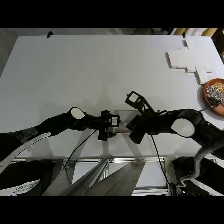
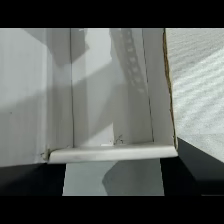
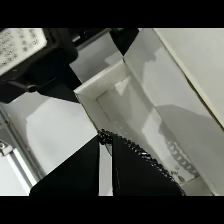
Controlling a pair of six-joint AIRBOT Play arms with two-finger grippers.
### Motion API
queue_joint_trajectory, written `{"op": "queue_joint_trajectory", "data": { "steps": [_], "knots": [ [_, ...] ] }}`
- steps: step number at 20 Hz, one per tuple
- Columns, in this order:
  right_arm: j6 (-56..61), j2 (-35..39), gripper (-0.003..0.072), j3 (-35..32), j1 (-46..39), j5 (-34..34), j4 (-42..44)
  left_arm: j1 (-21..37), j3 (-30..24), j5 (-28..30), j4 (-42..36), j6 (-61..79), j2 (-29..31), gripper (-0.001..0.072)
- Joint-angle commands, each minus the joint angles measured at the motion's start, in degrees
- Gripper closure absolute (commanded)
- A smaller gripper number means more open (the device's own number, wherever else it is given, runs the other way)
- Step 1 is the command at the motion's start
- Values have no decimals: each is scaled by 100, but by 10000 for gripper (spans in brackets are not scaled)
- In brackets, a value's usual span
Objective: Fold the box and place the chain.
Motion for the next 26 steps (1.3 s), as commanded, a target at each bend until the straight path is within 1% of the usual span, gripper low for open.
{"op": "queue_joint_trajectory", "data": {
  "steps": [1,2,4,5,7,9,10,11,13,15,18,20,23,26],
  "knots": [
    [103,-378,543,-7,42,-52,0,4,0,0,2,0,4,321],
    [105,-387,505,-2,39,-50,4,4,0,0,2,0,4,321],
    [105,-245,499,153,37,214,-109,4,0,0,2,0,4,321],
    [105,-101,500,275,7,428,-343,4,0,2,2,0,4,321],
    [197,321,501,420,-254,922,-1099,4,0,0,2,0,4,321],
    [297,726,502,417,-750,1427,-1904,4,0,0,0,0,4,321],
    [286,833,502,417,-1069,1622,-2210,4,0,0,2,0,4,321],
    [177,863,502,411,-1381,1676,-2363,4,0,0,2,0,4,321],
    [-402,813,504,378,-2009,1499,-2343,4,0,0,2,0,4,321],
    [-1405,673,502,221,-2461,1204,-2304,4,0,2,2,0,4,321],
    [-3355,166,500,-7,-2752,1088,-2229,4,0,2,2,0,4,321],
    [-4214,-367,500,-15,-2774,887,-2057,4,0,2,2,0,4,321],
    [-4664,-1187,500,-15,-2774,212,-1751,4,0,2,2,0,4,321],
    [-4765,-1655,501,-15,-2774,-166,-1755,4,0,0,2,0,4,321]
  ]
}}
